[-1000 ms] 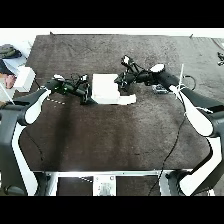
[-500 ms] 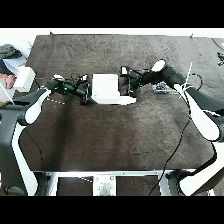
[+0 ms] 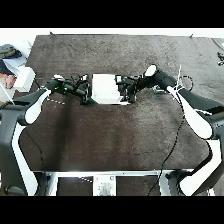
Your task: Fold the box and place the chain.
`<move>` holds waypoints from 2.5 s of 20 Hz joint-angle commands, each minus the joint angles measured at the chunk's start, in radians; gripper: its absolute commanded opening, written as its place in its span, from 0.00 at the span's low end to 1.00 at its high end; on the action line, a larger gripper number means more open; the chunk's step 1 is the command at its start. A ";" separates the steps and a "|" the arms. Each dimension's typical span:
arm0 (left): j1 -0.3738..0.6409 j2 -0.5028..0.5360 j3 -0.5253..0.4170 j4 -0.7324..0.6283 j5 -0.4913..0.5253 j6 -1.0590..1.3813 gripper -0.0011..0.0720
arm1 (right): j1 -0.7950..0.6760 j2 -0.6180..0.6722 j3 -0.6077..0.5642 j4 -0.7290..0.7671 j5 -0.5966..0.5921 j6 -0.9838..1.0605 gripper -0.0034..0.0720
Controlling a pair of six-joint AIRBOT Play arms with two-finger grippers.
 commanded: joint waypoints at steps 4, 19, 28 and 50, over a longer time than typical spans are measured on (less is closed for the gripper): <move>0.001 0.000 0.000 0.000 0.000 0.000 0.35 | 0.006 -0.008 -0.003 0.051 -0.038 0.016 0.43; 0.001 0.000 0.000 0.000 0.000 0.000 0.35 | 0.065 -0.037 -0.004 0.080 -0.102 0.023 0.36; 0.001 0.000 0.000 0.000 0.000 0.000 0.35 | 0.063 -0.047 -0.004 0.078 -0.136 -0.020 0.44; 0.001 0.000 0.000 0.000 -0.001 0.000 0.35 | 0.060 -0.046 -0.003 0.089 -0.166 -0.038 0.57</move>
